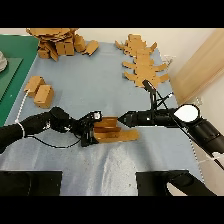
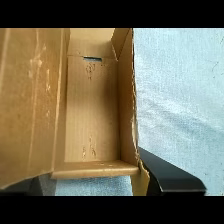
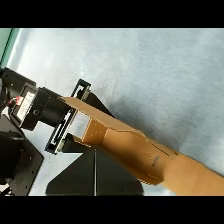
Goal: Fold the box.
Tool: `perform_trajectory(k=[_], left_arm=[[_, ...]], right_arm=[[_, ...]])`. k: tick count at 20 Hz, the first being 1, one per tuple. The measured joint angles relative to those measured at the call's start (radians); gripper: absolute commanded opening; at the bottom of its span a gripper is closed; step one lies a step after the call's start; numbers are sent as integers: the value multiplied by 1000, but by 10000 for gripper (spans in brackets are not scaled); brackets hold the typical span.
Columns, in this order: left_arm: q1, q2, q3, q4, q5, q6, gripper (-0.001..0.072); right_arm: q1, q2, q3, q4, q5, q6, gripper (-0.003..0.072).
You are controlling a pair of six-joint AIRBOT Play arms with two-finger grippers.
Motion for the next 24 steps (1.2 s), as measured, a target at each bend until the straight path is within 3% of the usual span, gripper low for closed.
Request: perform_trajectory(k=[24], left_arm=[[0, 13, 1, 2, 43, 175, 335]], right_arm=[[0, -9, -38, -122, -8, 148, 2]])
